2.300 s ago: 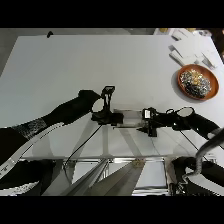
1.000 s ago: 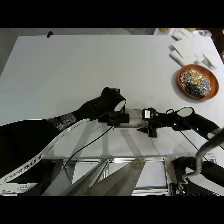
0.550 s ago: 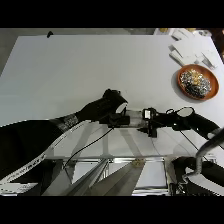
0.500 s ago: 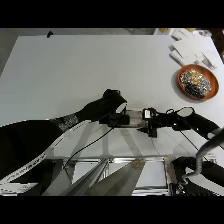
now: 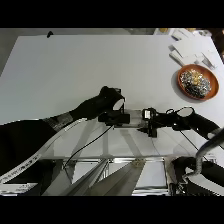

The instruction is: Fold the box and place the chain.

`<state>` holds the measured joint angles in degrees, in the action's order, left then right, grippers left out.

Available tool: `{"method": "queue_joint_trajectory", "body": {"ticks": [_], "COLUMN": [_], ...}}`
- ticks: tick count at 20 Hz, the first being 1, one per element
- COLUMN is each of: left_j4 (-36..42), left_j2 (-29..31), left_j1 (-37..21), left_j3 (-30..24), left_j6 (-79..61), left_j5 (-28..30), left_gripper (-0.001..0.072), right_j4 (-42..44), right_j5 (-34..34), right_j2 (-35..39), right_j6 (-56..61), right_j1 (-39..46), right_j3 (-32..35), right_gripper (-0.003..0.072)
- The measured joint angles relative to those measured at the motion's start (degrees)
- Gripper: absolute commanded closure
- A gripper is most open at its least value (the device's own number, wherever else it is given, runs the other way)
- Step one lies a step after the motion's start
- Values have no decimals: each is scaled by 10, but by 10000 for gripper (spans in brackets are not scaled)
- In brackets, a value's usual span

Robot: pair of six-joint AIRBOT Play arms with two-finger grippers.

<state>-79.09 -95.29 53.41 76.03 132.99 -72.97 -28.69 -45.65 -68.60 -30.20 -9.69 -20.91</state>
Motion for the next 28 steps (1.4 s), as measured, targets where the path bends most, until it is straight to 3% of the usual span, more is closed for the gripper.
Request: {"method": "queue_joint_trajectory", "body": {"ticks": [5, 7, 8, 12, 16, 19, 22, 23, 24, 25, 28], "left_j4": [34, 42, 45, 52, 82, 136, 212, 237, 261, 284, 360], "left_j2": [74, 109, 125, 192, 254, 276, 264, 253, 237, 222, 175], "left_j1": [-44, -63, -73, -113, -155, -185, -202, -206, -208, -209, -212], "left_j3": [0, 0, 0, -14, -90, -184, -274, -293, -308, -317, -334], "left_j6": [-93, -135, -156, -262, -503, -781, -1050, -1119, -1185, -1243, -1385], "left_j5": [-19, -37, -52, -99, -103, -41, 73, 105, 136, 160, 221], "left_gripper": [463, 223, 181, 174, 123, 137, 133, 125, 34, 8, 7], "right_j4": [0, 0, 0, 0, 0, 0, 0, 0, 0, 0, 0], "right_j5": [0, 0, 0, 0, 0, 0, 0, 0, 0, 0, 0], "right_j2": [0, 0, 0, 0, 0, 0, 0, 0, 0, 0, 0], "right_j6": [1, 1, 1, 1, 1, 1, 1, 1, 1, 1, 1], "right_j1": [0, 0, 0, 0, 0, 0, 0, 0, 0, 0, 0], "right_j3": [0, 0, 0, 0, 0, 0, 0, 0, 0, 0, 0], "right_gripper": [349, 349, 349, 349, 349, 349, 349, 349, 349, 349, 349]}}
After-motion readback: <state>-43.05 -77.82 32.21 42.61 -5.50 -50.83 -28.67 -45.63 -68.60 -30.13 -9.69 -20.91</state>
